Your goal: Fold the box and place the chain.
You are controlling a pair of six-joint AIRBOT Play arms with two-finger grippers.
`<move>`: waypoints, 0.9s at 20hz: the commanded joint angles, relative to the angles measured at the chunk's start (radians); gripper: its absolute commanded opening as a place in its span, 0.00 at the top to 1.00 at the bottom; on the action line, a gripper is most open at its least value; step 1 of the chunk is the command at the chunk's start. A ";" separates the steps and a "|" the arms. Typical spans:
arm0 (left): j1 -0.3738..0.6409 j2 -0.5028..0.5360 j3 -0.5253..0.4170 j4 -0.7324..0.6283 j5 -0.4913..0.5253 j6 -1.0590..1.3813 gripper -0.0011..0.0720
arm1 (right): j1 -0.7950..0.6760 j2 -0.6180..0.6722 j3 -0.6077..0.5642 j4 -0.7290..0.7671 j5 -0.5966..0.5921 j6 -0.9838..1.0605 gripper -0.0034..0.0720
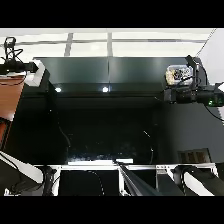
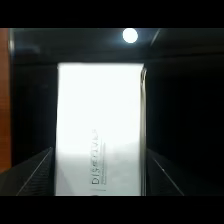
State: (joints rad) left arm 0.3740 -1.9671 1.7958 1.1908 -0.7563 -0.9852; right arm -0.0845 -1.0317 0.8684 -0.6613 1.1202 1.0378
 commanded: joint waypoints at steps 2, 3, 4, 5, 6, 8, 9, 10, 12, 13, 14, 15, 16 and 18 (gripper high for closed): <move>-0.005 -0.018 0.207 0.058 -0.213 -0.154 0.01 | 0.000 0.000 0.000 0.007 0.003 0.006 0.93; -0.009 -0.018 0.277 0.058 -0.298 -0.178 0.01 | 0.000 0.000 0.000 0.007 0.004 0.006 0.93; -0.013 -0.014 0.342 0.053 -0.386 -0.226 0.01 | 0.000 0.000 0.000 0.007 0.003 0.005 0.93; -0.016 0.004 0.370 0.040 -0.447 -0.297 0.02 | 0.003 0.000 0.000 0.007 0.004 -0.002 0.93; -0.019 0.043 0.355 0.019 -0.488 -0.390 0.14 | 0.014 0.000 0.000 0.005 0.003 -0.012 0.93; -0.020 0.130 0.270 -0.053 -0.557 -0.455 0.94 | 0.061 0.000 0.000 0.005 -0.008 -0.035 0.93; -0.021 0.171 0.216 -0.100 -0.579 -0.455 0.95 | 0.084 0.000 0.000 0.003 -0.027 -0.049 0.93; -0.029 0.213 0.161 -0.141 -0.598 -0.455 0.95 | 0.105 0.000 0.000 -0.002 -0.051 -0.058 0.93; -0.072 0.298 0.053 -0.191 -0.618 -0.396 0.95 | 0.129 0.000 0.000 -0.005 -0.140 -0.058 0.93; -0.107 0.349 -0.013 -0.190 -0.609 -0.358 0.95 | 0.135 0.000 0.000 -0.002 -0.188 -0.056 0.93; -0.146 0.411 -0.097 -0.190 -0.576 -0.321 0.95 | 0.139 0.000 0.000 -0.002 -0.232 -0.054 0.93; -0.185 0.481 -0.195 -0.190 -0.516 -0.291 0.95 | 0.143 0.000 0.000 -0.005 -0.278 -0.054 0.93; -0.216 0.555 -0.301 -0.189 -0.438 -0.266 0.95 | 0.143 0.000 0.000 -0.003 -0.314 -0.054 0.93; -0.258 0.724 -0.544 -0.189 -0.257 -0.251 0.95 | 0.143 0.000 0.000 -0.004 -0.372 -0.052 0.93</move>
State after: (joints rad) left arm 0.1837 -1.4399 1.5265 1.0161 -1.2079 -1.2884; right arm 0.0494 -1.0317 0.8684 -0.6624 0.8665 0.9852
